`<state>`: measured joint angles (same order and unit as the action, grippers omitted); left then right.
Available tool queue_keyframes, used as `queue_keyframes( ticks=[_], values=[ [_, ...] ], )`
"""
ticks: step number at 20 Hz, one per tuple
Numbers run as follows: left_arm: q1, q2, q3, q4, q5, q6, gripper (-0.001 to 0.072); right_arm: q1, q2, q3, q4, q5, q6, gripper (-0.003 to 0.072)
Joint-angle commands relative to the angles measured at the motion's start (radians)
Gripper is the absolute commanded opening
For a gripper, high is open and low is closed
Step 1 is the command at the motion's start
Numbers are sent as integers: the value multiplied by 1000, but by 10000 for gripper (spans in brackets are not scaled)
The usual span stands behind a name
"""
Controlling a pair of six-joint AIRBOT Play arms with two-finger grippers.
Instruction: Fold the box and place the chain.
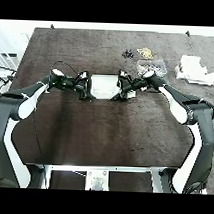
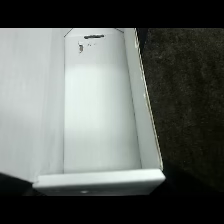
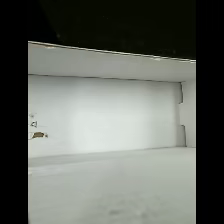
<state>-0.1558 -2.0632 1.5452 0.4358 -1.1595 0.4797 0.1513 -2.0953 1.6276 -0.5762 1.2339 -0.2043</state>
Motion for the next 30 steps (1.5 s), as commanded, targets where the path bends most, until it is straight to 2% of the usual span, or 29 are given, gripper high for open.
queue_keyframes(
  ticks=[1,4,13,14,16,17,18,21,25,28,30],
  values=[
    [1,0,0,1,-4,-8,531,-23,8,1,3,24,56,720],
    [1,0,0,2,-4,-9,531,-63,23,1,2,41,71,720],
    [1,0,0,6,-4,-9,531,-216,89,1,0,233,161,712],
    [1,0,0,6,-4,-9,530,-219,100,1,0,235,169,606],
    [1,0,0,6,-4,-9,531,-219,124,1,29,263,171,294],
    [1,0,0,6,-3,-9,531,-212,130,1,83,282,172,58],
    [1,0,0,6,-4,-9,530,-203,130,0,147,301,171,12],
    [1,0,0,6,-4,-9,530,-142,128,-5,264,265,172,11],
    [1,0,0,6,-4,-9,531,-53,121,-5,251,44,262,11],
    [1,0,0,6,-4,-9,531,-29,119,-5,250,-96,306,11],
    [1,0,0,6,-4,-9,531,-28,114,-4,198,-201,355,11]
  ],
)
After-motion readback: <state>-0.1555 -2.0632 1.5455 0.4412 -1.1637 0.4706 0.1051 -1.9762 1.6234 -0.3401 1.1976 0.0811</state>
